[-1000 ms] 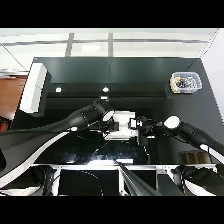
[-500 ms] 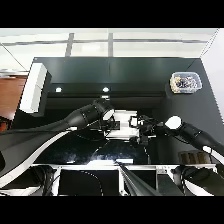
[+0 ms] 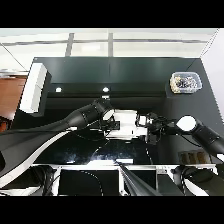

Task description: Fold the box and place the chain.

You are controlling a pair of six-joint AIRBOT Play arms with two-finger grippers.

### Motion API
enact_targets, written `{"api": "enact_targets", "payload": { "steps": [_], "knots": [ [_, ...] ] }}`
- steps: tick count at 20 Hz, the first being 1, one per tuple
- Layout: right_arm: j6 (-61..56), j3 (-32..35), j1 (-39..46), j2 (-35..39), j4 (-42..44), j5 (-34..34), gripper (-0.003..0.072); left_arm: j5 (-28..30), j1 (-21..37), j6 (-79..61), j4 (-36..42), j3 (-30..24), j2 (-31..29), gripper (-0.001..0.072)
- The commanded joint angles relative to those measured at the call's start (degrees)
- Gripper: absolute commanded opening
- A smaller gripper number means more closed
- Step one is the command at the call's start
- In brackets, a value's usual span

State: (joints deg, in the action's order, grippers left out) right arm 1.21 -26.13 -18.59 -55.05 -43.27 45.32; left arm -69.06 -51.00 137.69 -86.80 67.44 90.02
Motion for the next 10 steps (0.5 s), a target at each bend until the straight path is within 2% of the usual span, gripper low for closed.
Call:
{"api": "enact_targets", "payload": {
  "steps": [1,6,10],
  "knots": [
    [-0.8,-0.1,3.1,1.2,-2.3,1.6,0.0714,-0.1,0.1,-0.1,0.1,0.1,0.0,0.0027],
    [1.5,0.0,1.0,1.1,-2.0,1.7,0.0713,-0.2,0.0,-0.1,0.3,0.1,0.0,0.0028],
    [5.5,0.0,-3.0,-1.8,-1.3,-1.4,0.0712,0.0,0.0,-0.1,0.3,0.1,0.0,0.0027]
  ]
}}
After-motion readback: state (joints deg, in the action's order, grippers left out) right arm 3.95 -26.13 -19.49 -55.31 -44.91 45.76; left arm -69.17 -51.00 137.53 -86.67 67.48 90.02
